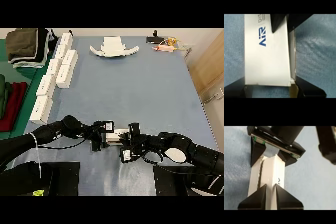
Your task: Fold the box.
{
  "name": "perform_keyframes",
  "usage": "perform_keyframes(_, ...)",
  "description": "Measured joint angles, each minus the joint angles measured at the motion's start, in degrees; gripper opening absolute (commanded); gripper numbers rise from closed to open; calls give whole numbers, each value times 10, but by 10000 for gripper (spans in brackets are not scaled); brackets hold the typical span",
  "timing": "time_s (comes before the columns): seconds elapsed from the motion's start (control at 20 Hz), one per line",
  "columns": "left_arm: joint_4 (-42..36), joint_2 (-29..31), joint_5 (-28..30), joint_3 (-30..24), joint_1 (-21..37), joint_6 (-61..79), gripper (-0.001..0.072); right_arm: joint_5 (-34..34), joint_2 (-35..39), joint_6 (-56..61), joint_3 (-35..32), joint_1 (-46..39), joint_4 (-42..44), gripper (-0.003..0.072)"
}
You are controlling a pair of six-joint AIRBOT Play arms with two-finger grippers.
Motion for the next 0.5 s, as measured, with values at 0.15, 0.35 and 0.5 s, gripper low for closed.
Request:
perform_keyframes(0.15,0,0,-1,0,0,0,508,15,0,2,0,0,6,156)
perform_keyframes(0.35,1,0,-2,0,0,0,508,32,0,2,0,2,14,304)
perform_keyframes(0.5,1,0,-3,0,0,1,508,37,7,2,2,4,18,304)
